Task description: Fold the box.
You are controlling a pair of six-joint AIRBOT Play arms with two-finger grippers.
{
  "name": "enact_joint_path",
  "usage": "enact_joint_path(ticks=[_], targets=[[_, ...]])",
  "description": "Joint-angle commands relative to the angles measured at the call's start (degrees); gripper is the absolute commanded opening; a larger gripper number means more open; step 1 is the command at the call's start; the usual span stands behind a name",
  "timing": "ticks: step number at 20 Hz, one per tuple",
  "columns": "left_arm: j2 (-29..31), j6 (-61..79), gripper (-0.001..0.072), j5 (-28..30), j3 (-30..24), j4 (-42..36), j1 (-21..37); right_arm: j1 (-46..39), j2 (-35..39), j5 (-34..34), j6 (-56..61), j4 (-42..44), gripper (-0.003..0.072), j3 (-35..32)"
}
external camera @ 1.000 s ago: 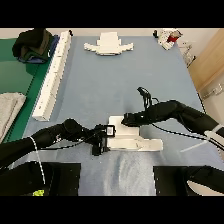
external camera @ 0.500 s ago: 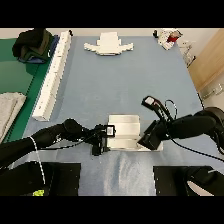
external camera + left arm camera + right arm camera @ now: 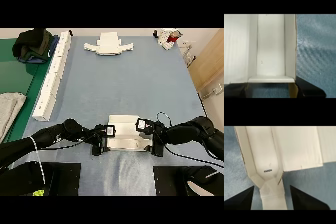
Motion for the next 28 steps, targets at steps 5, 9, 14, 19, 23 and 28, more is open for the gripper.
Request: enact_joint_path(ticks=[5, 9, 14, 19, 23, 28], targets=[[0.00, 0.00, 0.0446, 0.02, 0.02, 0.00, 0.02, 0.07, -4.09, 3.74, -9.60, 5.64, 0.0483, -0.46], [0.00, 0.00, 0.0446, 0.02, 0.02, 0.00, 0.02, 0.07, -4.09, 3.30, -9.62, 7.67, 0.0194, -0.46], [0.00, 0.00, 0.0446, 0.04, 0.02, 0.00, 0.02, 2.71, -4.57, 5.51, -10.10, 9.42, 0.0160, -0.48], [0.00, 0.00, 0.0446, 0.02, 0.00, 0.00, 0.04, 4.00, -7.50, 9.86, -10.25, 10.23, 0.0399, -0.46], [0.00, 0.00, 0.0446, 0.02, 0.00, 0.00, 0.02, 3.98, -7.63, 9.77, -10.23, 10.47, 0.0700, -0.46], [0.00, 0.00, 0.0446, 0.02, 0.00, 0.00, 0.02, 3.93, -6.60, 6.88, -6.32, 9.18, 0.0433, -0.39]])
